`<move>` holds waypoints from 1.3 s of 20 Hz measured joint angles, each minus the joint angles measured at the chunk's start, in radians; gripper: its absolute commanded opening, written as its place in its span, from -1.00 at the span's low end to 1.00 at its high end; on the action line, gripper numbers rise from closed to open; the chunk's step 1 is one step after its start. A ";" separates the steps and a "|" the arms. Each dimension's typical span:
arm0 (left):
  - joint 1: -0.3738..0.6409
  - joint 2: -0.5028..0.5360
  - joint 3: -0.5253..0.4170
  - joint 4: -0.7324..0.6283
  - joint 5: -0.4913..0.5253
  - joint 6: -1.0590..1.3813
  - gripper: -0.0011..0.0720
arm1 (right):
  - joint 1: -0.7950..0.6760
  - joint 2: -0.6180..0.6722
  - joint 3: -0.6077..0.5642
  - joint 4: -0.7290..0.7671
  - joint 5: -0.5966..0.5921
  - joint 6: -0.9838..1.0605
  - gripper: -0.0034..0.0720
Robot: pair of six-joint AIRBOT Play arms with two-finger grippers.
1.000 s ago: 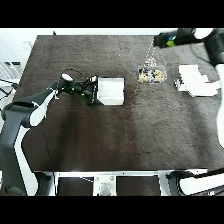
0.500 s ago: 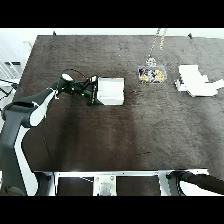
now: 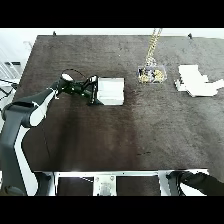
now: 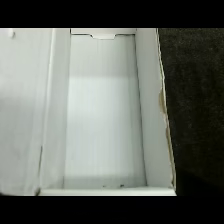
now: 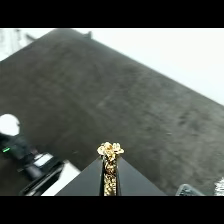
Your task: Fold the box and place the chain.
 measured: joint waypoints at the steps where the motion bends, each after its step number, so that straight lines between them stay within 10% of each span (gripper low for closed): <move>1: 0.000 0.000 0.000 0.000 0.000 0.000 -0.16 | 0.020 0.002 -0.004 0.000 0.007 -0.001 -0.87; 26: 0.000 0.000 0.000 0.000 0.000 0.000 -0.16 | 0.163 -0.133 -0.411 0.213 -0.416 -0.014 -0.87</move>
